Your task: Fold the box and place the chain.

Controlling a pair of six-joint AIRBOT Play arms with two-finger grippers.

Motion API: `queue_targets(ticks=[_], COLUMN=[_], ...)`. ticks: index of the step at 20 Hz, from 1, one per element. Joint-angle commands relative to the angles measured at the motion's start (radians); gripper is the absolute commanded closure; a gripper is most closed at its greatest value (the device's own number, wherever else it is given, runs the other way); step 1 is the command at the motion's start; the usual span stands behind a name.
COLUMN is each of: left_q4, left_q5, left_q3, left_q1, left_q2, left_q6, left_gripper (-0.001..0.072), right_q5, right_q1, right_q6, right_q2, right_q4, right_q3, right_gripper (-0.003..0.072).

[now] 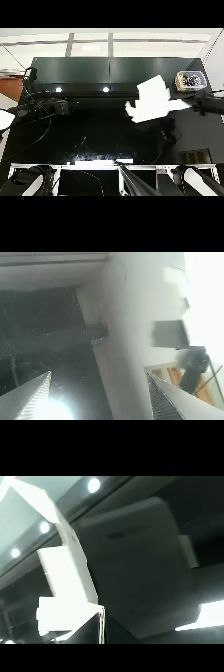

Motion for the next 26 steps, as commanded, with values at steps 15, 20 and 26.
queue_targets(ticks=[15, 20, 26], left_q4=[-0.003, -0.188, -0.475], left_q5=[-0.246, -0.355, -0.409], left_q3=[0.0, -0.001, 0.02], left_q1=[-0.013, 0.169, 0.129], left_q2=[-0.283, -0.431, -0.65], left_q6=[0.038, 0.288, 0.772], left_gripper=[0.0008, 0.0008, 0.001], right_q5=[-0.602, -0.603, -0.587], right_q1=[0.993, 0.995, 0.995], right_q6=[-0.332, -0.328, -0.298], right_q2=[0.133, 0.133, 0.133], right_q4=[0.182, 0.182, 0.182], right_q3=[-0.241, -0.241, -0.241], right_gripper=[0.0646, 0.0646, 0.0645])
